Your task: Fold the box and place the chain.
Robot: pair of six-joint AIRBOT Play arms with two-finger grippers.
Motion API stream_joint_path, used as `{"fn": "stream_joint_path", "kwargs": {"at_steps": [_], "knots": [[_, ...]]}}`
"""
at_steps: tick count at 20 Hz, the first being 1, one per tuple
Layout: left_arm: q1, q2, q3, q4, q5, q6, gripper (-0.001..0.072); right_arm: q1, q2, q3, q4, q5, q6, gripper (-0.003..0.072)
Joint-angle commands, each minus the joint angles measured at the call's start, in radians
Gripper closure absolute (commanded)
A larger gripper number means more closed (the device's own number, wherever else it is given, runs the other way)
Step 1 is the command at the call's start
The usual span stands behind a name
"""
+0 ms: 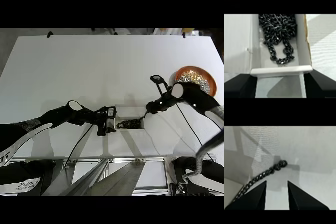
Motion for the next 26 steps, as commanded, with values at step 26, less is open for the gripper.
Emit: {"fn": "stream_joint_path", "kwargs": {"at_steps": [26], "knots": [[0.000,0.000,0.000,0.000,-0.002,-0.001,0.0379,0.016,0.315,-0.001,0.163,0.199,-0.045,0.0675]]}}
